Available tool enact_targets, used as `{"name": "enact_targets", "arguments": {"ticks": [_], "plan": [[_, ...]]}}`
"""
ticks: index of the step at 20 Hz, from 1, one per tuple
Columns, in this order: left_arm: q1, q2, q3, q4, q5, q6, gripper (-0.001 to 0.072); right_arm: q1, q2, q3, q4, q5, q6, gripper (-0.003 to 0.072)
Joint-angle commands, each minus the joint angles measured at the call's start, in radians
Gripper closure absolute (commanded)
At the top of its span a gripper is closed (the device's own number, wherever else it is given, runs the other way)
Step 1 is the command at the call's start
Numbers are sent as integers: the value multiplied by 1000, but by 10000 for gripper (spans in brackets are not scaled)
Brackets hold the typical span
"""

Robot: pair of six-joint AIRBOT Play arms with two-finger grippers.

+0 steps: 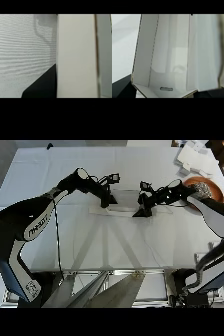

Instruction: Fold the box and place the chain.

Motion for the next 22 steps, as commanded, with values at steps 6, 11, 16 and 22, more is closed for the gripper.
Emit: {"name": "enact_targets", "arguments": {"ticks": [6, 11, 16, 22], "plan": [[0, 0, 0, 0, 2, -1, 703, 1, 2, -14, -15, -2, 72, -23], [0, 0, 0, 0, 2, -1, 703, 1, 42, -42, 18, -35, 100, -23], [0, 0, 0, 0, 2, -1, 703, 2, 45, -55, 118, -73, 85, -23], [0, 0, 0, 0, 2, -1, 703, -3, 47, -108, 18, -71, 89, -23]]}}
